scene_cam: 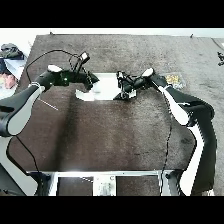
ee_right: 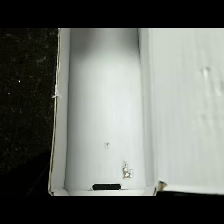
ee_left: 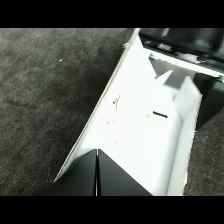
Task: Fold the box and place the chain.
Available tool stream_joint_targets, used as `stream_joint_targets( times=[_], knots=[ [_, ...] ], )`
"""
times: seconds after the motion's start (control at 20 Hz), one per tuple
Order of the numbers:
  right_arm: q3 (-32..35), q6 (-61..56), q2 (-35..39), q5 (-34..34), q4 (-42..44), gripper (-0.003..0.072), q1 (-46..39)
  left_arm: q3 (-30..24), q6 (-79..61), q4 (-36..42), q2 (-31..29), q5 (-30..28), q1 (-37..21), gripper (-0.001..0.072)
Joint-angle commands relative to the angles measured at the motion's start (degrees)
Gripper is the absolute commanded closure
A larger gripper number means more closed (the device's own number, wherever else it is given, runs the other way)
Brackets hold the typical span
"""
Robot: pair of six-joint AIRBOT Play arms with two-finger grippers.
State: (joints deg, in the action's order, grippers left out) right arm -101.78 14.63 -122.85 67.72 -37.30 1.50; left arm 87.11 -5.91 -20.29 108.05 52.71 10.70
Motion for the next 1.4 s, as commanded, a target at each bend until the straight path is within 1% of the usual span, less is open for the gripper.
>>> stream_joint_targets(
  times=[0.0,0.3,0.7,0.8,0.9,0.95,1.0,1.2,1.3,1.35],
  knots=[
    [-0.02,0.13,-0.02,0.02,0.00,0.0412,-0.02,1.49,-0.57,0.20,2.64,-1.46,-0.22,0.0702],
    [-0.02,0.13,-0.02,0.02,0.02,0.0412,-0.02,1.64,-0.57,-0.42,5.62,-1.60,-0.22,0.0702],
    [-0.02,0.13,-0.02,0.02,0.00,0.0412,-0.02,1.70,-0.61,-2.40,5.88,-1.36,-0.24,0.0699],
    [-0.02,0.13,-0.02,0.02,0.00,0.0412,-0.02,2.78,-0.59,-2.12,5.84,-1.73,-0.24,0.0699],
    [-0.02,0.13,-0.02,0.02,0.00,0.0412,-0.02,5.29,-0.52,-1.99,5.84,-1.18,-0.48,0.0700],
    [-0.02,0.13,-0.02,0.02,0.02,0.0412,-0.02,7.02,-0.15,-1.97,5.81,0.00,-0.96,0.0699],
    [-0.02,0.13,-0.02,0.02,0.00,0.0412,-0.02,8.83,0.15,-2.01,5.81,2.54,-1.70,0.0700],
    [-0.02,0.13,-0.02,0.02,0.00,0.0412,-0.02,16.63,2.99,-3.56,5.81,18.95,-5.92,0.0699],
    [-0.02,0.13,-0.02,0.02,0.00,0.0412,-0.02,19.34,3.04,-5.11,5.81,26.47,-7.89,0.0699],
    [-0.02,0.13,-0.02,0.02,0.00,0.0412,-0.02,19.96,3.02,-5.90,5.81,29.40,-8.61,0.0632]
  ],
)
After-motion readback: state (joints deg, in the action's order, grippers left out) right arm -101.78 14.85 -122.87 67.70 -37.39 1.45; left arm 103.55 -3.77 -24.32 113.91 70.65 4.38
